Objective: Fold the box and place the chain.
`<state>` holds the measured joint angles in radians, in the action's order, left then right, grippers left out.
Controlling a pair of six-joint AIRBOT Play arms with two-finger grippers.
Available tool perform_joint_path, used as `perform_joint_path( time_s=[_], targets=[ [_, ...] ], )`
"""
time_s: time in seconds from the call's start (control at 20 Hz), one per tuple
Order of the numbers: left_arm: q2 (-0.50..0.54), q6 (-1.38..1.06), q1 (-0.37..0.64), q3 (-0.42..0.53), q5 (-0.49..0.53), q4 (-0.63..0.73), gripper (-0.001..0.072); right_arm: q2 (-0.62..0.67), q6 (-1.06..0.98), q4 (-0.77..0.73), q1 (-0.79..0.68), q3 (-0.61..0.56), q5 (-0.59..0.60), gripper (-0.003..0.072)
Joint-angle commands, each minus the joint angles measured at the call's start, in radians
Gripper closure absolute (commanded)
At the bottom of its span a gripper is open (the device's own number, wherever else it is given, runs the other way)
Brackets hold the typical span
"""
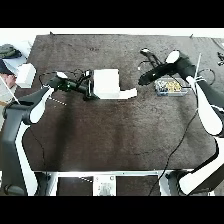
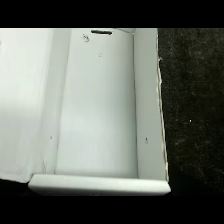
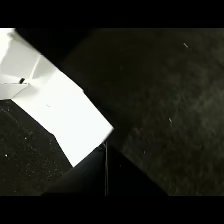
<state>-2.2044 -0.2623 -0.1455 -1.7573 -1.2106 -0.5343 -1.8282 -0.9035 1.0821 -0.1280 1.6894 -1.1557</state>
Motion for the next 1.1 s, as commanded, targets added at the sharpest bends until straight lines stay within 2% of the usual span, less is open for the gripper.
perform_joint_path(
  time_s=[0.0, 0.4, 0.6, 0.8, 0.85, 0.95, 1.05],
  targets=[
    [0.000, 0.000, 0.001, 0.000, 0.000, 0.000, 0.0485, 0.004, -0.090, -0.115, -0.085, -0.064, 0.000, 0.0703],
    [0.000, 0.000, 0.001, 0.000, 0.000, 0.000, 0.0486, -0.013, -0.032, -0.282, -0.084, -0.276, 0.203, 0.0704],
    [0.000, 0.000, 0.001, 0.000, 0.000, 0.000, 0.0486, -0.084, 0.060, -0.495, -0.079, -0.277, 0.120, 0.0703],
    [0.000, 0.000, 0.001, 0.000, 0.000, 0.000, 0.0486, -0.087, 0.085, -0.581, -0.039, -0.276, 0.090, 0.0701],
    [0.000, 0.000, 0.001, 0.000, 0.000, 0.000, 0.0486, -0.086, 0.085, -0.597, -0.026, -0.276, 0.090, 0.0619],
    [0.000, 0.000, 0.001, 0.000, 0.000, 0.000, 0.0486, -0.081, 0.084, -0.597, -0.003, -0.260, 0.092, 0.0595],
    [0.000, 0.000, 0.001, 0.000, 0.000, 0.000, 0.0485, -0.078, 0.079, -0.597, 0.017, -0.231, 0.095, 0.0502]
  ],
)
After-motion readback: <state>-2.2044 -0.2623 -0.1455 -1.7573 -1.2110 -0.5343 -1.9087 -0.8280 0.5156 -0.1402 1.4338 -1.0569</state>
